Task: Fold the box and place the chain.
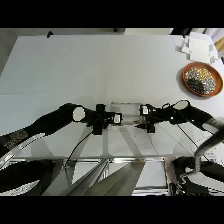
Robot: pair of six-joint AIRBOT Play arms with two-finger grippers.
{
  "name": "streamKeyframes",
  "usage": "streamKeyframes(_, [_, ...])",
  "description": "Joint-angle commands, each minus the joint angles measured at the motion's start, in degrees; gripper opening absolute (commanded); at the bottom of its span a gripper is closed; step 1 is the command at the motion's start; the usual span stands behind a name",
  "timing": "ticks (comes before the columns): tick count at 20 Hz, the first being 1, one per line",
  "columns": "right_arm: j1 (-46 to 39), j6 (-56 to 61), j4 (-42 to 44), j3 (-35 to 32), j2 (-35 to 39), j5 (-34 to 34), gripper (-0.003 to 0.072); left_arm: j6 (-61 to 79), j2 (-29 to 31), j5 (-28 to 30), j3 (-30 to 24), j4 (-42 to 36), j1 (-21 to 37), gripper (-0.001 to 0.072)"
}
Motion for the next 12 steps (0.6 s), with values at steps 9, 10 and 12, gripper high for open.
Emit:
streamKeyframes(9, [0.04, 0.02, 0.02, 0.04, 0.04, 0.02, 0.0440, -0.26, -0.85, 6.73, 0.02, -7.17, -1.90, 0.0132])
streamKeyframes(10, [0.04, 0.02, 0.02, 0.02, 0.04, 0.02, 0.0440, -0.26, -1.07, 6.75, 0.02, -7.39, -1.90, 0.0132])
streamKeyframes(12, [0.04, 0.02, 0.02, 0.02, 0.04, 0.02, 0.0440, -0.26, -1.60, 6.73, 0.02, -7.98, -1.90, 0.0138])
